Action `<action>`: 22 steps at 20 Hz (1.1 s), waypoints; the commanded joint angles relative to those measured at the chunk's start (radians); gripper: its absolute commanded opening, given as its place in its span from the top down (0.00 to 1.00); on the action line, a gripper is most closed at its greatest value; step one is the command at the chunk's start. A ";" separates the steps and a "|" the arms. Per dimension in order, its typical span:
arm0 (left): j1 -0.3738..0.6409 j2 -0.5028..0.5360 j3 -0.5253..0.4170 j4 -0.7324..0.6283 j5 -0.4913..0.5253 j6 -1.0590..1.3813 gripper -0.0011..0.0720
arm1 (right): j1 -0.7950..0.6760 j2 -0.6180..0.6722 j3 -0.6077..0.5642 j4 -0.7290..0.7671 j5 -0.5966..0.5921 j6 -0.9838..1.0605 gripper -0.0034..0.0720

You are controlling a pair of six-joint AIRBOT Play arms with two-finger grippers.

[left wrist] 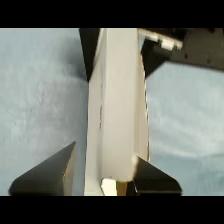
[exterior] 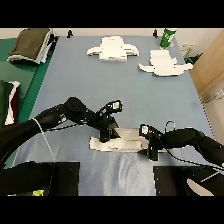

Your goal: Fold the box.

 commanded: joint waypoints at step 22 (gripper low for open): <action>-0.029 0.048 0.093 0.040 0.052 -1.209 0.97 | 0.001 0.000 -0.001 0.000 0.000 0.000 0.27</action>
